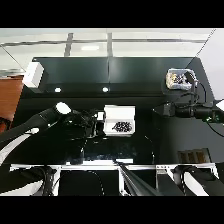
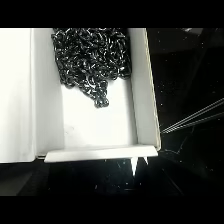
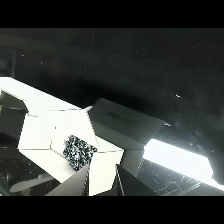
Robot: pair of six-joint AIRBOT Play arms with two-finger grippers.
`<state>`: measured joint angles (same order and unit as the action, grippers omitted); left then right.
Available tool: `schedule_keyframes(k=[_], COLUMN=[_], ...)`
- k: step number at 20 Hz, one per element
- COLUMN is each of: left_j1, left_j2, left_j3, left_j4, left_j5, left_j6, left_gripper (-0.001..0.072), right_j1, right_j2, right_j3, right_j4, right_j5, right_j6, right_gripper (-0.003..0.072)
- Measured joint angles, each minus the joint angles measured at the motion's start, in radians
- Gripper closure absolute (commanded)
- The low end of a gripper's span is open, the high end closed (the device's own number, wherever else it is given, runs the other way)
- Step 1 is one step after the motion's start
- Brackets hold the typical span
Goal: Fold the box and place the chain.
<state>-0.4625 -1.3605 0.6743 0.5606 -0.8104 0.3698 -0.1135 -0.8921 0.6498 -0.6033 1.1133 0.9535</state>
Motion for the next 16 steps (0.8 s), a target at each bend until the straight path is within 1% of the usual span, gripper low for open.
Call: schedule_keyframes(k=[5, 12, 13, 14, 15, 16], left_j1=[0.000, -0.010, -0.010, -0.012, -0.015, -0.020], left_j2=[-0.003, -0.005, -0.005, -0.005, -0.005, -0.005], left_j3=[0.006, 0.008, 0.008, 0.008, 0.008, 0.008], left_j4=[-0.017, -0.060, -0.060, -0.061, -0.060, -0.060], left_j5=[0.011, -0.003, -0.003, -0.003, 0.000, 0.006], left_j6=[-0.038, -0.071, -0.071, -0.074, -0.079, -0.082], left_gripper=[0.0001, 0.0006, 0.0034, 0.0139, 0.0294, 0.0413], right_j1=[0.000, 0.000, 0.000, 0.000, 0.000, 0.000], right_j2=[0.000, 0.000, 0.000, 0.000, 0.000, 0.000], right_j3=[0.000, 0.000, 0.000, 0.000, 0.000, 0.000], right_j4=[0.000, 0.000, 0.000, 0.000, 0.000, 0.000], right_j5=[0.000, 0.000, 0.000, 0.000, 0.000, 0.000], right_j6=[0.000, 0.000, 0.000, 0.000, 0.000, 0.000], right_gripper=[0.0491, 0.0491, 0.0491, 0.0491, 0.0491, 0.0490])
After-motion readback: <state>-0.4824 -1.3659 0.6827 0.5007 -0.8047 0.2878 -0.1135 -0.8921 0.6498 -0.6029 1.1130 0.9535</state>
